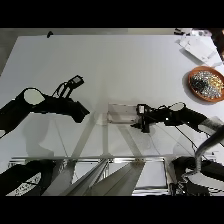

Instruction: Fold the box and place the chain.

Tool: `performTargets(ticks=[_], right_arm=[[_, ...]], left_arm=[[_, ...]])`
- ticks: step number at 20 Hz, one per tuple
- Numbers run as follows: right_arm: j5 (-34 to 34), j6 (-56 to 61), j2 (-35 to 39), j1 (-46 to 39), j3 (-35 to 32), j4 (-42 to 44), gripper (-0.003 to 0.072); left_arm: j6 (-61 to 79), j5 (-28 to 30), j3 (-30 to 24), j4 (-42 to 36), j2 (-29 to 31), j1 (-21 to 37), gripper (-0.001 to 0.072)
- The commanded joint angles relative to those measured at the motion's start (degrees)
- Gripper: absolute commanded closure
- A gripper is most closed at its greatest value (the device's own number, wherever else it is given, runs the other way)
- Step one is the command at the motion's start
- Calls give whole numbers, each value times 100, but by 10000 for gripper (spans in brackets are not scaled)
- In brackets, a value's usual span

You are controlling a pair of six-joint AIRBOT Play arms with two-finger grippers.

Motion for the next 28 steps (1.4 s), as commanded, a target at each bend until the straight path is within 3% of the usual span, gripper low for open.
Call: performTargets(ticks=[1, 7, 12, 21, 28], right_arm=[[0, 4, -2, 2, 0, 2, 366], [-2, 4, -2, 2, 0, 2, 365], [0, 4, -2, 2, 0, 2, 366], [-2, 4, -2, 2, 0, 2, 366], [0, 4, -2, 2, 2, 2, 366]], left_arm=[[-1276, -33, -28, 7, -280, 240, 705], [-994, 125, -24, -1174, -1410, 44, 705], [-1049, 487, -22, -1167, -1720, -282, 706], [-1176, 431, -22, -994, -1690, -297, 707], [-1655, 352, -24, -293, -1366, -155, 707]])
